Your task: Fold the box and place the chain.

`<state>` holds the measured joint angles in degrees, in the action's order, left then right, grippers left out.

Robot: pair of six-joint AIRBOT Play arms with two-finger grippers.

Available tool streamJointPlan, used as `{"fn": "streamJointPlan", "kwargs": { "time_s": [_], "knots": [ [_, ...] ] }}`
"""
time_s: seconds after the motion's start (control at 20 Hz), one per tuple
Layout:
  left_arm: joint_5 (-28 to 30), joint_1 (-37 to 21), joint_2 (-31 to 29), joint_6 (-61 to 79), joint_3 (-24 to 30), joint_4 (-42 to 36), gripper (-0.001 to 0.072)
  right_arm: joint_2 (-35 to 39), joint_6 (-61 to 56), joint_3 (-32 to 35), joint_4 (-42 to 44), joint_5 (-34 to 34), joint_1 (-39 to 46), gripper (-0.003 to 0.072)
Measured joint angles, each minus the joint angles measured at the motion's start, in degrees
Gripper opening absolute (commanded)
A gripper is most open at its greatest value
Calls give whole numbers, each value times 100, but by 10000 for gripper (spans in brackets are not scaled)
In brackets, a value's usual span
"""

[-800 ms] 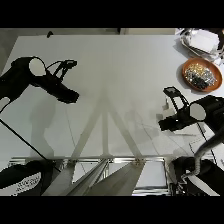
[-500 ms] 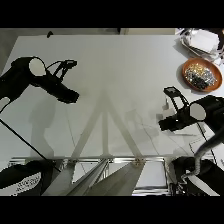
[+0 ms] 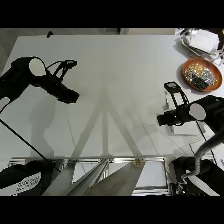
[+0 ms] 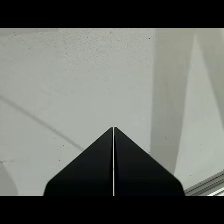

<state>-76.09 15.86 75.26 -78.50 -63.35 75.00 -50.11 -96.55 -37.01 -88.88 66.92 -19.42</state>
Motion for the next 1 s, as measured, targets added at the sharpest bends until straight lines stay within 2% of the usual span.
{"fn": "streamJointPlan", "kwargs": {
  "time_s": [0.1,0.3,0.4,0.5,0.65,0.7,0.75,1.0],
  "knots": [
    [0,0,0,0,0,0,10,0,0,-2,11,-192,0,13],
    [0,0,0,0,0,2,10,0,76,-210,-245,-142,0,12],
    [0,0,0,0,0,2,10,0,-223,-452,-1036,153,2,12],
    [0,0,0,0,0,0,10,-2,-507,-632,-2216,599,105,11],
    [0,0,0,0,0,2,10,-37,-293,-754,-3311,1012,702,32],
    [0,0,0,0,0,0,10,-63,-109,-776,-3497,1036,986,261],
    [0,0,0,-2,0,0,10,-103,35,-791,-3639,1005,1246,532],
    [0,0,0,-2,0,0,10,-588,660,-822,-3604,905,2343,533]
  ]
}}
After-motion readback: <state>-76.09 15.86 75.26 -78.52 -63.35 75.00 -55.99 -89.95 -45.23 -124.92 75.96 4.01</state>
